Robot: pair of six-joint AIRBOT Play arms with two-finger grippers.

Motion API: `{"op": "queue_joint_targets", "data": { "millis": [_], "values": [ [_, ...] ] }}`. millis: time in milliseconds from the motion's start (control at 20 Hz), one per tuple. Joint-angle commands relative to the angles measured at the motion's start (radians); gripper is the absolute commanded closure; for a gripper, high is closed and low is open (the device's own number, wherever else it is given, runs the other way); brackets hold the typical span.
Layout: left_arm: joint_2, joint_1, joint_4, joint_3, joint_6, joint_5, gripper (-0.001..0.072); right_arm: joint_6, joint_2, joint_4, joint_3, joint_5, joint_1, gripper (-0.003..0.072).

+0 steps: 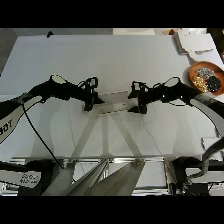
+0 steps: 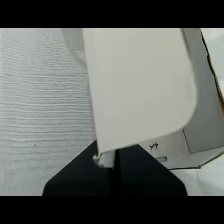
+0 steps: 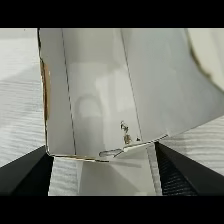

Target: Fold the box and place the chain.

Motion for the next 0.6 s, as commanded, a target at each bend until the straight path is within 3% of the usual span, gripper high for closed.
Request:
{"op": "queue_joint_targets", "data": {
  "millis": [0, 550],
  "values": [
    [0.000, 0.000, 0.000, 0.000, 0.000, 0.001, 0.0695, 0.000, -0.001, 0.005, 0.000, -0.023, 0.000, -0.0015],
    [0.000, 0.000, 0.000, 0.000, 0.000, 0.001, 0.0695, -0.064, -0.040, 0.031, 0.000, -0.002, 0.000, -0.0014]
  ]
}}
